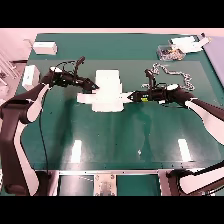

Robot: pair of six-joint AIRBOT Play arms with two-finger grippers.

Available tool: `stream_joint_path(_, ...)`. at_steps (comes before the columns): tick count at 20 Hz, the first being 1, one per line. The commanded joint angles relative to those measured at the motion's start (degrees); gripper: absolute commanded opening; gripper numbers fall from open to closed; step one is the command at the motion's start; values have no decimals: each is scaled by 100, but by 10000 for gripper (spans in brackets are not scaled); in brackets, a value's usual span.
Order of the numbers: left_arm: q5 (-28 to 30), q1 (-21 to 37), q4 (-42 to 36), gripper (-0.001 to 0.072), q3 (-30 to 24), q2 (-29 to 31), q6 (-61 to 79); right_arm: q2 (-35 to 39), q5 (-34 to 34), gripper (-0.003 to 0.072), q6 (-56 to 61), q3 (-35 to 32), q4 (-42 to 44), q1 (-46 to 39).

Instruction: Fold the box and place the chain.

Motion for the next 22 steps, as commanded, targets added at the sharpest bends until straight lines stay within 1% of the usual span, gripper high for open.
stream_joint_path(1,-20,-4,-20,347,7,-9,129,2,-2,7,0,4,0,4)
stream_joint_path(2,-37,-4,-48,229,7,-9,214,2,-2,7,-2,4,0,4)
stream_joint_path(6,-85,-2,-219,232,4,-11,402,2,-2,7,-83,4,2,2)
stream_joint_path(11,-299,-4,-442,229,7,-114,505,2,-2,7,-83,4,2,4)
stream_joint_path(12,-297,-2,-444,166,7,-136,516,2,-2,7,-83,4,2,4)
stream_joint_path(13,-295,-2,-446,160,4,-153,549,2,-4,7,-85,4,2,2)
stream_joint_path(15,-291,-2,-494,71,7,-151,708,2,-4,7,-87,4,0,-9)
stream_joint_path(16,-295,-2,-553,65,7,-151,780,2,-4,7,-87,4,0,-9)
stream_joint_path(17,-323,-2,-573,26,7,-151,911,2,-4,8,-87,4,0,-9)
stream_joint_path(19,-433,-2,-586,24,7,-151,1257,2,-2,13,-219,7,2,-13)
stream_joint_path(20,-555,-2,-632,23,4,-151,1569,4,-4,113,-321,11,7,-24)
stream_joint_path(21,-723,0,-708,22,4,-151,1967,4,0,271,-409,39,7,-57)
stream_joint_path(22,-866,15,-767,21,4,-151,2350,4,-2,351,-455,94,28,-92)
